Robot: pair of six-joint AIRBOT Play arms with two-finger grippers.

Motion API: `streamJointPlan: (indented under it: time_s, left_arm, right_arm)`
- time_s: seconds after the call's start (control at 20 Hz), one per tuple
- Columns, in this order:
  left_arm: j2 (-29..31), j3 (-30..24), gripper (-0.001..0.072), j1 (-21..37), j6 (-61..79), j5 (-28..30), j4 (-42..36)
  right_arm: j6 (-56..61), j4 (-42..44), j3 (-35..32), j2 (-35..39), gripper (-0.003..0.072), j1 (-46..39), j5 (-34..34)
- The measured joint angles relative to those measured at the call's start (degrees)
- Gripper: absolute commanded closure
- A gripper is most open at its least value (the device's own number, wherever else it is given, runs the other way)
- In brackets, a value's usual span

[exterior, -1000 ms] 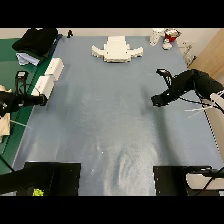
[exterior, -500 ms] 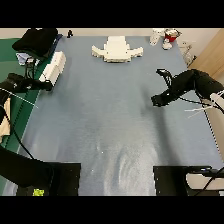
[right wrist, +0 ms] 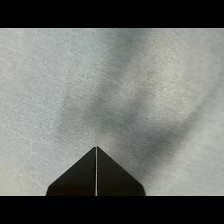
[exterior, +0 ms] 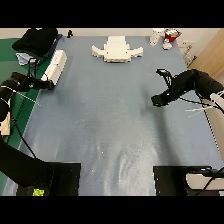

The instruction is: Fold the box.

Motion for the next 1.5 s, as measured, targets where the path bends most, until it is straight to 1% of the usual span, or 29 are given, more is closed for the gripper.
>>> streamJointPlan:
  time_s: [0.75, 1.15, 1.2, 1.25, 1.4, 1.45, 1.5]
  left_arm:
    - [-0.72, 0.04, 0.0259, 0.07, -0.02, -0.52, -0.20]
    - [-0.74, 0.04, 0.0256, 0.07, -0.04, -1.95, -0.20]
    - [-0.74, 0.04, 0.0154, 0.07, -0.04, -2.12, -0.20]
    - [-0.74, 0.04, 0.0083, 0.07, -0.04, -2.45, -0.15]
    - [-0.79, 0.04, 0.0071, 0.07, -0.02, -2.91, 0.26]
    - [-0.79, 0.04, 0.0020, 0.13, -0.02, -2.93, 0.59]
    - [-0.76, 0.04, 0.0019, 0.13, -0.02, -2.93, 0.81]
  right_arm:
    - [-0.02, -0.02, 0.00, 0.00, 0.0683, -0.02, 0.00]
    - [0.00, 0.00, 0.00, 0.00, 0.0683, 0.00, 0.00]
    - [-0.02, 0.00, 0.00, 0.00, 0.0683, 0.00, 0.00]
    - [0.00, 0.00, 0.00, 0.00, 0.0683, -0.02, 0.02]
    - [0.00, -0.02, 0.00, 0.00, 0.0683, -0.02, 0.00]
    - [0.00, -0.02, 0.00, 0.00, 0.0683, -0.02, 0.02]
    - [0.00, -0.02, 0.00, 0.00, 0.0683, -0.02, 0.02]
